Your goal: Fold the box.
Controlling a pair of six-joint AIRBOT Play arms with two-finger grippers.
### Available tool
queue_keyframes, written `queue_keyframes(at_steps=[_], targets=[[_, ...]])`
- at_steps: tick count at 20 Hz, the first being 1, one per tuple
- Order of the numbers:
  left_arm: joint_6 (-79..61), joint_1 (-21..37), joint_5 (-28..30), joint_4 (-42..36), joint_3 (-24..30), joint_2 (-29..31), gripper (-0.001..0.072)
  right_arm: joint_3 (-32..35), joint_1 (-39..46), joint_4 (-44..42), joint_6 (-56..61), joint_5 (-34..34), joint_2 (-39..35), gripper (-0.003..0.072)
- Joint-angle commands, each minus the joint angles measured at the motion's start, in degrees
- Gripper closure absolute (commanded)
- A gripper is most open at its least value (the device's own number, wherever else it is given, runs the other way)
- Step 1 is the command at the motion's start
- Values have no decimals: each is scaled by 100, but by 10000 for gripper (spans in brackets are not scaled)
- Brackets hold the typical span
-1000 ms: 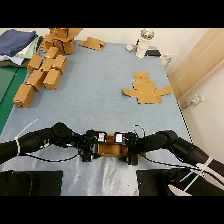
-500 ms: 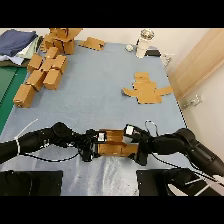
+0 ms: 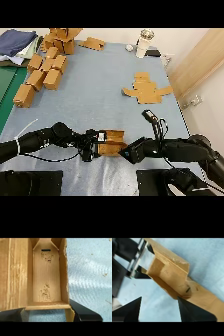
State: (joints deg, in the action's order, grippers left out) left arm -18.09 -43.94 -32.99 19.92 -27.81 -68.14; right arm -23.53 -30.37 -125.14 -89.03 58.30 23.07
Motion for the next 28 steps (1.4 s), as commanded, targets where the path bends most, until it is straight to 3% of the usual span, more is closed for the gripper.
queue_keyframes(at_steps=[1, 3, 4, 6, 9, 13, 18, 24, 28], targets=[[0, 4, 0, 2, -4, 0, 399, 4, -4, -361, 1751, -437, -87, -28], [0, 4, 0, 2, -4, -2, 399, 4, -4, -332, 2186, -603, -44, -23], [0, 4, 0, 2, -4, -2, 399, 4, -7, -339, 2444, -621, 44, 25], [-2, 4, 0, 2, -4, 0, 399, 4, -7, -437, 2769, -973, 343, 682], [0, 4, 0, 2, -4, 0, 399, -225, -7, -603, 2277, -1862, 1051, 682], [0, 4, 0, 2, -4, 0, 399, -839, 155, -343, 1349, -1740, 2621, 683], [-2, 4, 0, 2, -4, 0, 399, -953, 326, -258, 372, -1488, 4262, 685], [-2, 4, 0, 2, -4, 0, 399, -946, 326, -256, -61, -1464, 4472, 685], [-2, 4, 0, 2, -4, 0, 399, -1259, 328, 203, -138, -973, 4030, 685]])
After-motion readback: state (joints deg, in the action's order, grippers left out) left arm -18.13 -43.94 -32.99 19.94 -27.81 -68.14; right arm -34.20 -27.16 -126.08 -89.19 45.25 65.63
